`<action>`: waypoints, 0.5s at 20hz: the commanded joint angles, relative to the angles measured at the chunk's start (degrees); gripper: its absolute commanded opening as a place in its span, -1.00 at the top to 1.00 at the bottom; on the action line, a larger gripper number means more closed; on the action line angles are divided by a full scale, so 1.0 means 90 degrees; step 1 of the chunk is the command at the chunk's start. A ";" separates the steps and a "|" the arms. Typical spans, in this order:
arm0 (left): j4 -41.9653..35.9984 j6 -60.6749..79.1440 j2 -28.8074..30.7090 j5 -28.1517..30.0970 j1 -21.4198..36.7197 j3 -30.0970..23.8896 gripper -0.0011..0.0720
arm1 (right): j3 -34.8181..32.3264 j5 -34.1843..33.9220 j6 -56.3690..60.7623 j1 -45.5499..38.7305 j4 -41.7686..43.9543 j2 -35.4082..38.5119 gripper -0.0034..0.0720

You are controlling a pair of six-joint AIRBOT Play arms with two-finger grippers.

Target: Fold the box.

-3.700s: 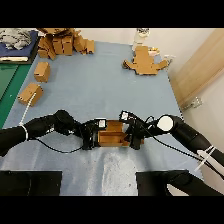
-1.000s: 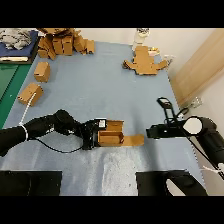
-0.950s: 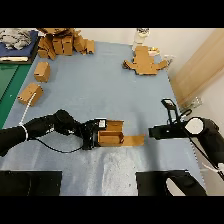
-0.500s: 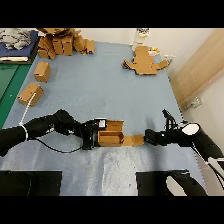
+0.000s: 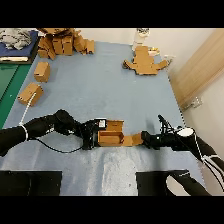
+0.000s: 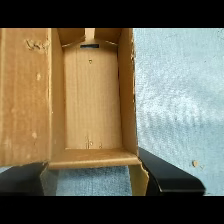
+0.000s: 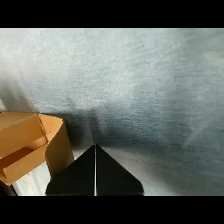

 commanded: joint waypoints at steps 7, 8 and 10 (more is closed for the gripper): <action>0.0002 0.0002 0.0002 -0.0002 0.0000 0.0007 -0.32 | -0.0117 0.0333 -0.0797 -0.0002 0.1457 0.0158 0.90; 0.0002 0.0002 0.0002 0.0000 0.0000 0.0007 -0.32 | -0.0117 0.0342 -0.0840 -0.0002 0.1467 0.0272 0.89; 0.0002 0.0002 0.0002 0.0000 0.0002 0.0007 -0.32 | -0.0117 0.0471 -0.0833 -0.0002 0.1494 0.0534 0.77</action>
